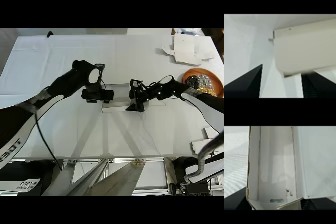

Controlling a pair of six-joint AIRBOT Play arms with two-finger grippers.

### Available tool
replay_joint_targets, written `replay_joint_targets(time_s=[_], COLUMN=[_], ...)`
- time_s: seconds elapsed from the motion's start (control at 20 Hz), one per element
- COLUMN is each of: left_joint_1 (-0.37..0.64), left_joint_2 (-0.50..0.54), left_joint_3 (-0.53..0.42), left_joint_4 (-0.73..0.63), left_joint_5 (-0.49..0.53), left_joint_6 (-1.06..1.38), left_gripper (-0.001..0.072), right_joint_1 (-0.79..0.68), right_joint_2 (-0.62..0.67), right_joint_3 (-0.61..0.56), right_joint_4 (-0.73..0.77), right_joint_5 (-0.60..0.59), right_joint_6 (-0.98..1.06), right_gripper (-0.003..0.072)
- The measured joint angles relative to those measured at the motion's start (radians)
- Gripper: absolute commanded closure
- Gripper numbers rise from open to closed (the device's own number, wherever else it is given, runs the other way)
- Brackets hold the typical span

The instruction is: Fold the box and place the chain.

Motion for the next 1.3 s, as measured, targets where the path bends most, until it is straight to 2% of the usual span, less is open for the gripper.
replay_joint_targets(time_s=[0.4,0.55,0.7,0.8,0.95,1.0,1.1,1.3], left_joint_1=[0.0,0.0,0.021,0.067,0.178,0.217,0.297,0.421], left_joint_2=[0.243,0.345,0.419,0.439,0.444,0.439,0.42,0.324], left_joint_3=[-0.015,-0.081,-0.198,-0.282,-0.398,-0.429,-0.484,-0.552], left_joint_4=[-0.024,-0.026,-0.056,-0.138,-0.339,-0.404,-0.521,-0.732], left_joint_5=[-0.063,-0.019,0.066,0.113,0.169,0.184,0.214,0.248], left_joint_6=[0.353,0.573,0.782,0.935,1.231,1.336,1.553,1.969], left_gripper=[0.0193,0.0198,0.0198,0.0196,0.0188,0.0156,0.0021,0.0006], right_joint_1=[0.0,0.0,0.0,0.0,0.0,0.0,0.0,0.0], right_joint_2=[0.0,0.0,0.0,0.0,0.0,0.0,0.0,0.0], right_joint_3=[0.0,0.0,0.0,0.0,0.0,0.0,0.0,0.0], right_joint_4=[0.0,0.0,0.0,0.0,0.001,0.0,0.0,0.0], right_joint_5=[0.0,0.0,0.0,0.0,-0.001,-0.001,0.0,0.0], right_joint_6=[0.0,0.0,0.0,0.0,0.0,0.0,0.0,0.0], right_gripper=[0.0168,0.0168,0.0168,0.0168,0.0168,0.0168,0.0168,0.0168])
